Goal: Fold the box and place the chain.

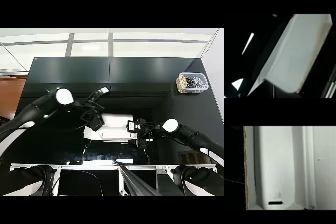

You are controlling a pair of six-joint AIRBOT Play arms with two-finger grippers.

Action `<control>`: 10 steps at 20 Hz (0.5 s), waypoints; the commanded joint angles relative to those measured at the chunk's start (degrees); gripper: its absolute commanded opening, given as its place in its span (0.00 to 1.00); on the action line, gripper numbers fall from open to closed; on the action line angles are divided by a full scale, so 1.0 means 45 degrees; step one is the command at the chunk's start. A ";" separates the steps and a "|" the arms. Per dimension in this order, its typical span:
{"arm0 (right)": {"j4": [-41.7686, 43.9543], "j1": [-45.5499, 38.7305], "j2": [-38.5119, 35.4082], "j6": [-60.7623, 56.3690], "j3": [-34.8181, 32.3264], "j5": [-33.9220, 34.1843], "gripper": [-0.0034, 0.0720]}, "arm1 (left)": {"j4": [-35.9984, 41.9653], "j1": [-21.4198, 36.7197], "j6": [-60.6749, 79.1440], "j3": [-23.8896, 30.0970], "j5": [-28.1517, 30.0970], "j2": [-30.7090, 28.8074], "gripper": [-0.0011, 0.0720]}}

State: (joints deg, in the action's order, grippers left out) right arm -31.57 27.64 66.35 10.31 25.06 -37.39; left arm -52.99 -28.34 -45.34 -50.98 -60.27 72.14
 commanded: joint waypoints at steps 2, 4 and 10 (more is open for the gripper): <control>0.0000 0.0000 0.0010 0.0005 -0.0005 -0.0015 0.62 | 0.2137 0.1715 0.1705 0.2152 -0.0253 -0.2259 0.05; 0.0000 0.0000 0.0010 0.0005 -0.0005 -0.0019 0.62 | 0.5187 0.2259 0.5357 0.3643 -0.0277 -0.2841 0.05; 0.0000 0.0000 0.0010 0.0005 -0.0005 -0.0019 0.62 | 0.3152 0.1137 0.8884 0.4367 0.2011 -0.2608 0.99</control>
